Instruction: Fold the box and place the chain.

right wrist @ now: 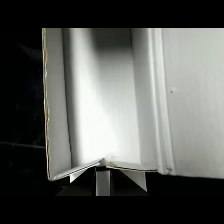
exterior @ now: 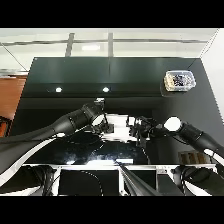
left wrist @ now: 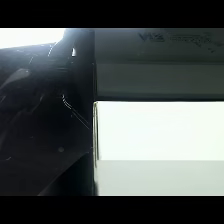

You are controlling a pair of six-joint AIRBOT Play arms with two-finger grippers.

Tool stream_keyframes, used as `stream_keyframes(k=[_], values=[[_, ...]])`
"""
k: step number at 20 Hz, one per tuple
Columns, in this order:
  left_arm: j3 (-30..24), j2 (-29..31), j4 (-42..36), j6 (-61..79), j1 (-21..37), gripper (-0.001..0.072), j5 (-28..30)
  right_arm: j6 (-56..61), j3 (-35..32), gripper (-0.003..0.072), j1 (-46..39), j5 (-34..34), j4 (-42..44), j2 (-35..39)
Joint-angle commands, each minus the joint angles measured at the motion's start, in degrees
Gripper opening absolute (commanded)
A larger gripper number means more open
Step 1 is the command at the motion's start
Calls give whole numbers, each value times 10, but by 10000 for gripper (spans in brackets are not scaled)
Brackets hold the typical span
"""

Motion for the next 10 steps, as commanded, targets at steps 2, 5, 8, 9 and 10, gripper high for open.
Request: stream_keyframes(k=[2, 5, 8, 9, 10], values=[[1, 0, -6, 0, 0, 26, 1, 17, 0, 96, 11, -15, 87, -35], [1, 0, -6, 0, 0, 26, 1, 18, 0, 94, 16, -24, 80, -43], [1, 0, -6, 0, 0, 26, 1, 19, 0, 98, 16, -36, 72, -43], [1, 0, -6, 0, 0, 26, 1, 19, 0, 288, 16, -39, 71, -43], [1, 0, -6, 0, 0, 26, 1, 19, 0, 410, 16, -38, 71, -43]])
